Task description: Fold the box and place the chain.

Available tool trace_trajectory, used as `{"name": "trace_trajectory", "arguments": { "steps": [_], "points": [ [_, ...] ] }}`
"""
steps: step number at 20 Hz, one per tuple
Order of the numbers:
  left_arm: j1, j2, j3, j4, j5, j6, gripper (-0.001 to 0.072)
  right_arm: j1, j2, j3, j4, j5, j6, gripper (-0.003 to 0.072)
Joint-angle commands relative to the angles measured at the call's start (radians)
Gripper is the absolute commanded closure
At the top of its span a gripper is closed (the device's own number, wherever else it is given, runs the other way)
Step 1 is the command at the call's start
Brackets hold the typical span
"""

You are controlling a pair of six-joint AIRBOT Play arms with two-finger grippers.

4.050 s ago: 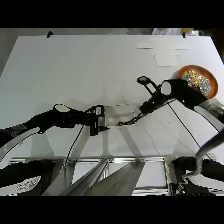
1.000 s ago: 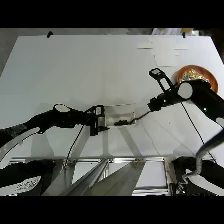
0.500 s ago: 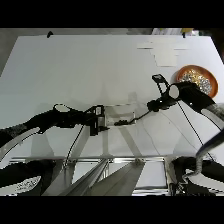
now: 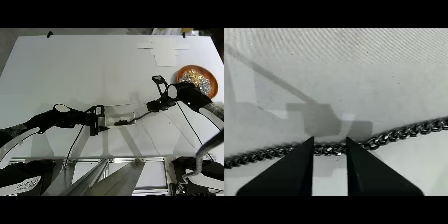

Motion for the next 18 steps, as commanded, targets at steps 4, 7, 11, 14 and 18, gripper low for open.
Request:
{"name": "trace_trajectory", "arguments": {
  "steps": [4, 7, 11, 14, 18],
  "points": [
    [0.000, 0.000, 0.001, 0.000, 0.000, 0.000, 0.0642, 0.000, 0.070, 0.000, 0.003, 0.037, -0.082, 0.0516],
    [0.000, 0.000, 0.001, 0.000, 0.000, 0.000, 0.0642, 0.000, 0.075, 0.000, 0.003, 0.055, -0.240, 0.0441],
    [0.000, 0.000, 0.001, 0.000, 0.000, 0.000, 0.0642, 0.000, 0.075, 0.000, 0.009, 0.059, -0.572, 0.0446],
    [0.000, 0.000, 0.001, 0.000, 0.000, 0.000, 0.0642, 0.014, 0.074, -0.001, 0.029, 0.134, -1.123, 0.0446],
    [0.000, 0.000, 0.001, 0.000, 0.000, 0.000, 0.0642, 0.014, 0.069, -0.001, 0.145, 0.101, -1.266, 0.0447]
  ]
}}
